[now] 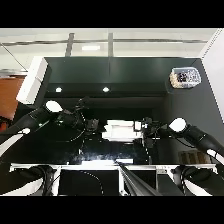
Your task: Fold the box and place the chain.
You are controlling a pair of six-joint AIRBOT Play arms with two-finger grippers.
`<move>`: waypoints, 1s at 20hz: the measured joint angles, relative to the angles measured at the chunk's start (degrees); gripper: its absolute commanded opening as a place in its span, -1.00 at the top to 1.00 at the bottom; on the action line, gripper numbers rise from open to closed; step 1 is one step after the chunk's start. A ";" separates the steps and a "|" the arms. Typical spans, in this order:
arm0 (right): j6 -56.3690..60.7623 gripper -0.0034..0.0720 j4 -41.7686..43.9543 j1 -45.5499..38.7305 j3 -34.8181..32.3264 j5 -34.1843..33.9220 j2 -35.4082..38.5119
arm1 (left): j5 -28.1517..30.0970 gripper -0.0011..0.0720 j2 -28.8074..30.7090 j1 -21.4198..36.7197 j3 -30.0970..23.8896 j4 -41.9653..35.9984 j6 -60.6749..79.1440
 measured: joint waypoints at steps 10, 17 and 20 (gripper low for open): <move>0.00 -0.16 0.02 0.02 0.00 0.00 0.00 | 8.66 -0.73 1.42 -9.16 0.44 -0.17 -1.66; 0.02 -0.16 0.02 0.00 0.00 -0.04 0.00 | 12.87 -0.74 4.07 -10.75 0.44 4.87 -6.82; 0.02 -0.16 0.02 0.00 0.00 -0.04 0.00 | 13.09 -0.87 4.42 -10.88 0.44 5.46 -7.26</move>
